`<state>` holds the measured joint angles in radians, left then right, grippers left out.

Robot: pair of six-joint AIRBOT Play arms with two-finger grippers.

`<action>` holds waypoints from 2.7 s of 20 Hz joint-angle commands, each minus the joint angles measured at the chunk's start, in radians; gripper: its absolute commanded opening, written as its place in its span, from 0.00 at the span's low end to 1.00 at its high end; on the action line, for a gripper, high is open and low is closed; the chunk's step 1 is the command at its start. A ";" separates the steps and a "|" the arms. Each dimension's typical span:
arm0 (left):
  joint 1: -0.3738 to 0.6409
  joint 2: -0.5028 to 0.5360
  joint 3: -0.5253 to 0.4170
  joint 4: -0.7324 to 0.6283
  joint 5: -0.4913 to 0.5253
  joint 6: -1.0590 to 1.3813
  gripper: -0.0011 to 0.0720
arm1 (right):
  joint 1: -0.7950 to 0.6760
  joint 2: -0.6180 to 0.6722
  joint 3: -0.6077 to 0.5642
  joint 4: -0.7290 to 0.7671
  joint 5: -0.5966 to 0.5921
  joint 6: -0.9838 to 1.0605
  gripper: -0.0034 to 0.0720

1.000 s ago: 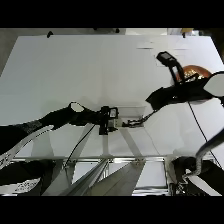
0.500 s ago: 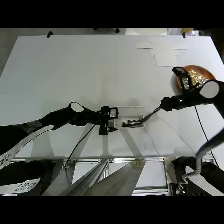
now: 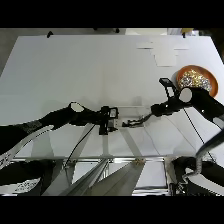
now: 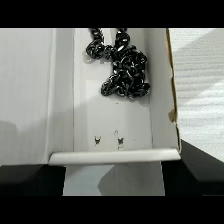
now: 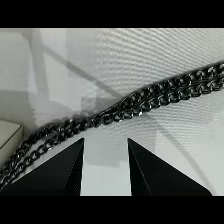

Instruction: Fold the box and place the chain.

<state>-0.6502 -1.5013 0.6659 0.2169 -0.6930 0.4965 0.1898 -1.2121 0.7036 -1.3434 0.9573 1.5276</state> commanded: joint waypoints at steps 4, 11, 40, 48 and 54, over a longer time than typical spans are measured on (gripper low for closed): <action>0.000 0.000 0.001 0.000 0.000 0.000 0.30 | 0.015 -0.037 -0.002 -0.014 -0.056 0.087 0.36; 0.000 0.000 0.001 0.000 0.000 0.000 0.30 | 0.015 -0.073 -0.002 -0.014 -0.048 0.086 0.07; 0.000 0.000 0.001 0.000 0.000 0.000 0.30 | 0.015 0.568 -0.002 0.564 0.172 -0.180 0.07; 0.000 0.000 0.001 0.000 0.000 0.000 0.30 | 0.222 0.454 -0.003 0.452 0.105 -0.209 0.07; 0.000 0.000 0.001 0.000 0.000 0.000 0.30 | 0.345 0.304 -0.003 0.370 0.073 -0.209 0.07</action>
<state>-0.6502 -1.5013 0.6659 0.2169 -0.6930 0.4965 0.4820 -0.8440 0.7010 -0.9367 1.0569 1.3197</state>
